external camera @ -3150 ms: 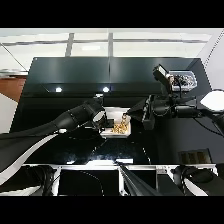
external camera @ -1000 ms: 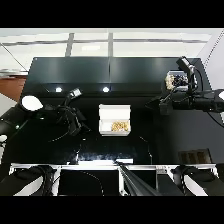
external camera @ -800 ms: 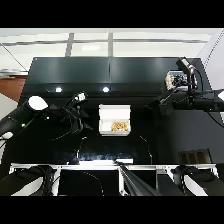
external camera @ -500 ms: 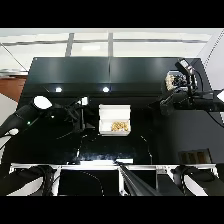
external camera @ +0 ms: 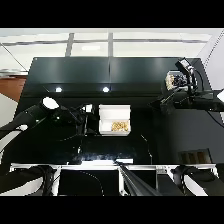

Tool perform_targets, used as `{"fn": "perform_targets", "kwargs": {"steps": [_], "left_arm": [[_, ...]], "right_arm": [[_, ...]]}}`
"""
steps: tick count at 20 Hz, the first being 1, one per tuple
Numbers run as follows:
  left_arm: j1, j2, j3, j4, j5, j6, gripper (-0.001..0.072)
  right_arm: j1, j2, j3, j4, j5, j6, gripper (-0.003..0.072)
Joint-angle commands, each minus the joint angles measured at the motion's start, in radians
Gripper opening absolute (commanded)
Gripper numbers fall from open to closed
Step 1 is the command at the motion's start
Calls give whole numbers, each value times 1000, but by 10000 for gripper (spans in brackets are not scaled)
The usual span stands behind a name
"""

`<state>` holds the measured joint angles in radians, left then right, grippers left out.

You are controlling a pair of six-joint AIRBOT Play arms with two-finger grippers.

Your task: Fold the box and place the chain.

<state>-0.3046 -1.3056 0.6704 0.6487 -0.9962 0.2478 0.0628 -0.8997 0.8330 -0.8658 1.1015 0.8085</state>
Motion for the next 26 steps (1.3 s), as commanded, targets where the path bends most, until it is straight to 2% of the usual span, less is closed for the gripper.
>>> {"fn": "perform_targets", "kwargs": {"steps": [1, 12, 18, 19, 20, 21, 24, 26], "left_arm": [[-41, -11, 0, -30, 47, -31, 706], [-80, -48, 0, -40, 72, -41, 704], [-101, -60, 2, -89, 108, -39, 693], [-101, -60, 2, -90, 108, -39, 643], [-101, -60, 2, -90, 108, -39, 519], [-101, -60, 2, -90, 108, -39, 431], [-102, -60, 2, -90, 107, -39, 413], [-102, -60, 2, -89, 107, -39, 413]], "right_arm": [[0, 0, 1, -2, -7, 0, 707], [0, 0, 1, -2, -7, 0, 700], [0, -1, 0, -2, -7, 0, 700], [4, -1, -3, 1, -9, 0, 700], [16, -2, -10, 0, -16, 1, 700], [31, -3, -23, 0, -42, 14, 700], [65, -55, -37, 10, -209, 63, 700], [97, -144, 0, 41, -274, 37, 701]]}}
